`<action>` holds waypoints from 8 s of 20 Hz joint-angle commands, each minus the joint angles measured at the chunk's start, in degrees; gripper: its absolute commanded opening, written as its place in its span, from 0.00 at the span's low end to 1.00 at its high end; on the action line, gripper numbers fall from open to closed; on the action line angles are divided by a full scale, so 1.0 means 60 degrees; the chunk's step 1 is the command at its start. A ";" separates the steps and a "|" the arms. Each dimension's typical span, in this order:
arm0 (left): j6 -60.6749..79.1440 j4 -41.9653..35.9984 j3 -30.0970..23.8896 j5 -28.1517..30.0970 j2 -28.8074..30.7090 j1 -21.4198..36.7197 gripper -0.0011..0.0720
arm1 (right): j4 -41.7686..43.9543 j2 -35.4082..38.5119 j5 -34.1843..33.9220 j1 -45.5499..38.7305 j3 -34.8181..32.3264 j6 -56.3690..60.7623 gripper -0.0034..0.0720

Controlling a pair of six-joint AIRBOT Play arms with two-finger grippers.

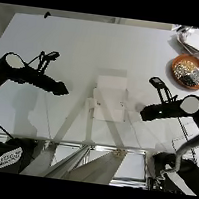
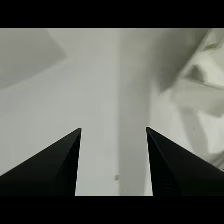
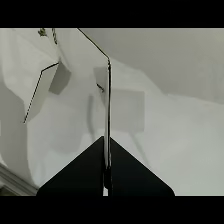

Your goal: Fold the box and place the chain.

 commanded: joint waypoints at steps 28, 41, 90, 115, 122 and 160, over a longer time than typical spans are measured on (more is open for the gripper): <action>0.5406 -0.3432 0.2892 -0.2707 -0.5125 -0.1963 0.43 | 0.0138 0.0029 -0.0386 0.1377 -0.0113 0.0288 0.07; 0.6594 -0.1446 0.2885 -0.1399 -0.2688 -0.2444 0.02 | -0.0157 0.0277 0.1690 0.1366 0.0586 0.0663 0.53; 0.9012 -0.2546 0.2237 0.2251 -0.4073 -0.4448 0.02 | -0.0739 0.1399 0.0718 0.1366 0.0896 0.0987 0.53; 0.9016 -0.2539 0.2244 0.1843 -0.4171 -0.4444 0.03 | -0.0732 0.1399 0.0499 0.1366 0.0896 0.0674 0.52; 0.9078 -0.1450 0.2659 0.1716 -0.4167 -0.4448 0.02 | -0.0736 0.1399 0.0488 0.1366 0.0885 0.0670 0.52; 0.8794 -0.1982 0.2656 0.2331 -0.4175 -0.4448 0.02 | -0.0736 0.1399 0.0506 0.1366 0.0885 0.0670 0.52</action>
